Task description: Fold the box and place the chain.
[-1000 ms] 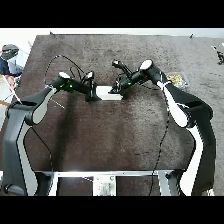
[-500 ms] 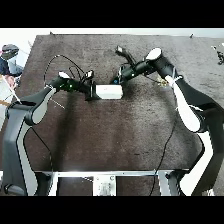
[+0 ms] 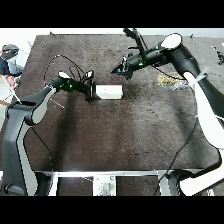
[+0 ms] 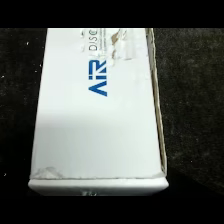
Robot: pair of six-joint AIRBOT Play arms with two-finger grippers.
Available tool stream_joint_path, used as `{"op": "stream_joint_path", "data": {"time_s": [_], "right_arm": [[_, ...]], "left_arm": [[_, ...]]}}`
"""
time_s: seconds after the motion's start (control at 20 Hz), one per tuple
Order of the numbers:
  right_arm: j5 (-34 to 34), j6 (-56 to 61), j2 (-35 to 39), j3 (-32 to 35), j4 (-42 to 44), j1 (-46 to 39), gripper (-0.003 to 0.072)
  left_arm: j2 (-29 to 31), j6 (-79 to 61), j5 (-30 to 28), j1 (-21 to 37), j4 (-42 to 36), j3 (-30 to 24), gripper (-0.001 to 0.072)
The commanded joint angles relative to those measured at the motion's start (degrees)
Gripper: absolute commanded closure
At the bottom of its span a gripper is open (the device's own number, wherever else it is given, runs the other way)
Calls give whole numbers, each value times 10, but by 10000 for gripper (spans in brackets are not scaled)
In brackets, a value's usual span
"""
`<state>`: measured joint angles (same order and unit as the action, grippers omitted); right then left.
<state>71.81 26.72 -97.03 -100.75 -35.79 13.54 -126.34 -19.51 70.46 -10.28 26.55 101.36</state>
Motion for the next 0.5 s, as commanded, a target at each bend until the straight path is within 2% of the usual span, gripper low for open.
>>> {"op": "stream_joint_path", "data": {"time_s": [0.0,0.25,0.35,0.45], "right_arm": [[-139,16,119,150,1,-9,677],[-456,31,372,480,1,-37,676],[-531,31,474,589,1,-51,676],[-577,34,572,679,1,-64,675]], "left_arm": [[0,0,0,0,0,0,300],[0,0,0,0,0,0,300],[0,0,0,0,0,0,301],[0,0,0,0,0,0,300]]}}
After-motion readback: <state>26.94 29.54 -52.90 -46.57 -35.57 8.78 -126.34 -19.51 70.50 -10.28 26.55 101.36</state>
